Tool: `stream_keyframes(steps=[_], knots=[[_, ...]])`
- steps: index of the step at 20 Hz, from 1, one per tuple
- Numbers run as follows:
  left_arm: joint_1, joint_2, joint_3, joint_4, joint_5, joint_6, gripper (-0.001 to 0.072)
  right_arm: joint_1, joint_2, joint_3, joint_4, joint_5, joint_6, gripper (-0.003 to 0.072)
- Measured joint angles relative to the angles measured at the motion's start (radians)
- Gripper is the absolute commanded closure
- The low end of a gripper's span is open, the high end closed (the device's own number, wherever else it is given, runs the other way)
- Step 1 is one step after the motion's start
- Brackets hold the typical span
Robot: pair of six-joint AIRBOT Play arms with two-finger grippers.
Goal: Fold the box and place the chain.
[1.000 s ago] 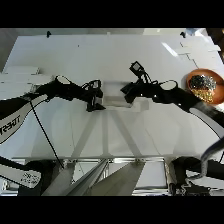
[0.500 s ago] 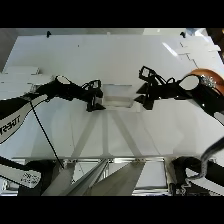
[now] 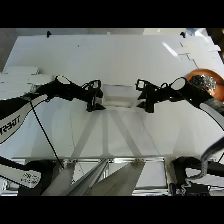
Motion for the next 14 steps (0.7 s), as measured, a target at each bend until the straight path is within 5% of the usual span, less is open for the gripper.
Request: stream_keyframes(steps=[7,11,14], knots=[[0.0,0.0,0.0,0.0,0.0,0.0,0.0372,0.023,-0.021,0.0,0.077,0.011,-0.131,0.0288],[0.0,0.0,0.0,0.0,0.0,0.0,0.0372,0.051,-0.023,0.0,0.084,0.017,-0.168,0.0474],[0.0,0.0,0.0,0.0,0.0,0.0,0.0372,0.06,-0.023,0.0,0.087,0.018,-0.175,0.0522]])
